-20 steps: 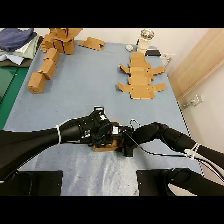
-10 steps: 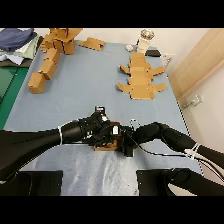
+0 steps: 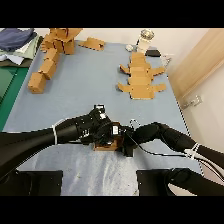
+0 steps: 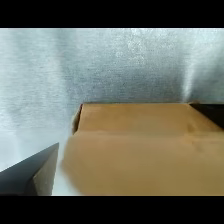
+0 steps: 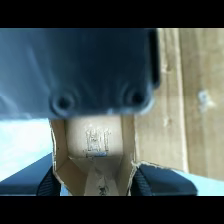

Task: Fold the box.

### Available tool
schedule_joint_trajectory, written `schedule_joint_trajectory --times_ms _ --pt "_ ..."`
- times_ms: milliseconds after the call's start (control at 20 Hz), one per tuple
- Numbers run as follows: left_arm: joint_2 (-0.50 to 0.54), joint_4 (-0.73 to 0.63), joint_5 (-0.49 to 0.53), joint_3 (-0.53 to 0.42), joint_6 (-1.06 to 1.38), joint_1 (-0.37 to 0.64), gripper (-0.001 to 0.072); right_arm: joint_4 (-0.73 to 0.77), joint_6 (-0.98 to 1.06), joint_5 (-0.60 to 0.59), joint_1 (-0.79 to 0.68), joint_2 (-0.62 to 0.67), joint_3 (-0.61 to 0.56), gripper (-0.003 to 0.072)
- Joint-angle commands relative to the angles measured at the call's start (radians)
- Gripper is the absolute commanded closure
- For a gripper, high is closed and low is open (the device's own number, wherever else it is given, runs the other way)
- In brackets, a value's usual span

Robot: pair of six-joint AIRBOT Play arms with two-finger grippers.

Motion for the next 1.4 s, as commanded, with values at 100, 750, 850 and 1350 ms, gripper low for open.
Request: schedule_joint_trajectory --times_ms 100,750,850,1350 --pt "0.043 0.016 -0.034 0.002 0.003 0.012 0.0190 0.000 0.000 0.000 0.000 -0.001 0.000 0.0198" --pt "0.115 -0.005 -0.159 0.002 0.037 0.066 0.0529 0.000 0.000 -0.001 0.000 -0.001 0.000 0.0198" --pt "0.115 -0.006 -0.163 0.002 0.045 0.065 0.0553 0.000 0.000 -0.001 0.000 -0.001 0.000 0.0198" --pt "0.460 -0.636 0.076 -0.298 1.172 0.355 0.0695 0.000 0.000 0.000 0.000 -0.001 0.000 0.0198"
